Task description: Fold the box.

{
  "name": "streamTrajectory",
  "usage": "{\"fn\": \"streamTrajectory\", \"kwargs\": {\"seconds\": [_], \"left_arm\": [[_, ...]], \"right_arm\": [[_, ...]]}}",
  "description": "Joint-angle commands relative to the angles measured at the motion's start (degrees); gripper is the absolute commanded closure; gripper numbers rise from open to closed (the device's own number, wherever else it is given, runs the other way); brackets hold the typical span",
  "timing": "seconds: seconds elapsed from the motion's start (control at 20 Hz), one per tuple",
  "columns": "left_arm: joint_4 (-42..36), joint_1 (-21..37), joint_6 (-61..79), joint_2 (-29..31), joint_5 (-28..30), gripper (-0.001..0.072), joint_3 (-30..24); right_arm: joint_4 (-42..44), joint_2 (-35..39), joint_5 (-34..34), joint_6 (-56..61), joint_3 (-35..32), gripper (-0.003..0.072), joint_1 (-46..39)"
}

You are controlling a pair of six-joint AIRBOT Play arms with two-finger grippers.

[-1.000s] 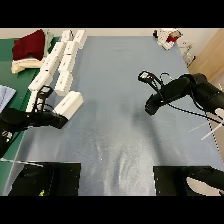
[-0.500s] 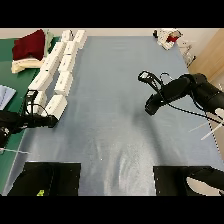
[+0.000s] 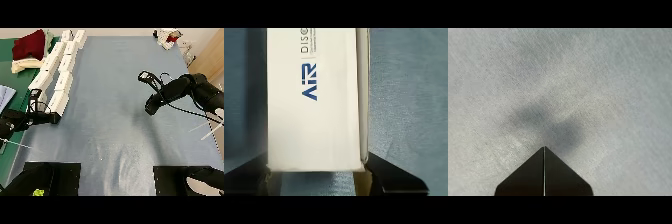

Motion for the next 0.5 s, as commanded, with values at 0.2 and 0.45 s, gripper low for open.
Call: {"fn": "streamTrajectory", "kwargs": {"seconds": [0.2,0.45], "left_arm": [[-0.57,-1.46,1.81,-1.25,3.34,0.0260,-0.02],[3.28,-1.46,1.31,-1.22,4.15,0.0260,0.00]], "right_arm": [[0.00,0.00,0.02,0.02,0.04,0.0681,-0.02],[0.00,0.00,0.02,0.02,0.04,0.0681,-0.02]]}}
